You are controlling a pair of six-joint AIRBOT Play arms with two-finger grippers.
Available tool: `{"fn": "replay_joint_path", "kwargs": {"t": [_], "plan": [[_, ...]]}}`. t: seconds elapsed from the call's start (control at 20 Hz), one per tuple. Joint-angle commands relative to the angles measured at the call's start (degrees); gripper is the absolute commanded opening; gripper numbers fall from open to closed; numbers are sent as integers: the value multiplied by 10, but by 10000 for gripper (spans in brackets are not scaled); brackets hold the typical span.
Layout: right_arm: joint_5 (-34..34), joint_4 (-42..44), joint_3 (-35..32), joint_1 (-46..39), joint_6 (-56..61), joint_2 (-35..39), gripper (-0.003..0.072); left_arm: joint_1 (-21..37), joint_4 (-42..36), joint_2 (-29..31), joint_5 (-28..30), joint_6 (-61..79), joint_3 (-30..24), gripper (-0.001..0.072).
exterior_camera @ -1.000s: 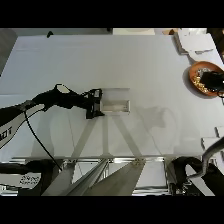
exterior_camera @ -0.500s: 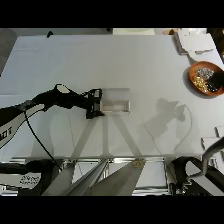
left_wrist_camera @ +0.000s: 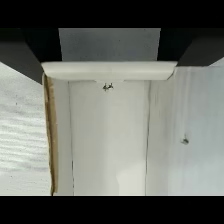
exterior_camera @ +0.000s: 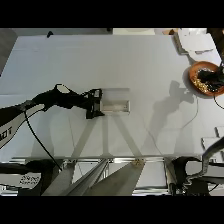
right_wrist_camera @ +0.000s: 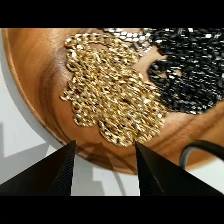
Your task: Fold the box and place the chain.
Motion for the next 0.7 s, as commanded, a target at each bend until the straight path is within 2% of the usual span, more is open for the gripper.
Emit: {"fn": "replay_joint_path", "kwargs": {"t": [0.0,0.3,0.4,0.55,0.65], "plan": [[8,28,42,-1,-9,-59,452,0,0,0,0,0,0,212],[-7,37,42,-40,51,-80,452,0,0,0,0,0,0,212],[-8,81,42,-60,45,-84,452,0,0,0,0,0,0,212],[-8,188,42,-71,-33,-101,451,0,0,0,0,0,0,212],[-7,204,42,-67,-43,-110,413,0,0,0,0,0,0,212]]}}
